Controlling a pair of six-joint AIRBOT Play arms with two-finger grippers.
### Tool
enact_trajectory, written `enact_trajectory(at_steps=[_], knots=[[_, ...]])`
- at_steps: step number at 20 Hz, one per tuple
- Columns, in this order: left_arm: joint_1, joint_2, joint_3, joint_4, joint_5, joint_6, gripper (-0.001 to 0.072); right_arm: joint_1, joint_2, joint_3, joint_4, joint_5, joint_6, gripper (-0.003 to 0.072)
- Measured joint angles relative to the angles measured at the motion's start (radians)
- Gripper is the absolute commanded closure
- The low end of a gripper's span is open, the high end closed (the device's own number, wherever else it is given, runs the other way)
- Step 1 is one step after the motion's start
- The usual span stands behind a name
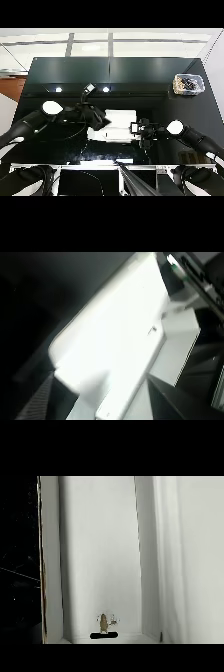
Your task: Fold the box and place the chain.
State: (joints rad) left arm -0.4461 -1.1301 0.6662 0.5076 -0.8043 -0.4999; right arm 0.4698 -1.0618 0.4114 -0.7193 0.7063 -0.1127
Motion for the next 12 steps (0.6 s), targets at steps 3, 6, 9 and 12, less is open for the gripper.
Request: enact_trajectory(at_steps=[3, 6, 9, 12], knots=[[0.076, 0.041, 0.001, 0.122, -0.094, -0.015, 0.0001, 0.000, 0.000, 0.000, 0.000, 0.000, 0.000, 0.0330], [0.108, 0.057, 0.001, 0.227, -0.156, 0.006, 0.0001, 0.000, 0.000, -0.005, 0.003, -0.004, 0.000, 0.0330], [0.092, 0.062, 0.001, 0.332, -0.180, 0.055, 0.0001, 0.000, 0.000, -0.010, 0.005, -0.008, 0.000, 0.0329], [0.037, 0.064, 0.000, 0.382, -0.179, 0.143, 0.0002, 0.000, 0.000, -0.013, 0.006, -0.011, 0.000, 0.0330]])
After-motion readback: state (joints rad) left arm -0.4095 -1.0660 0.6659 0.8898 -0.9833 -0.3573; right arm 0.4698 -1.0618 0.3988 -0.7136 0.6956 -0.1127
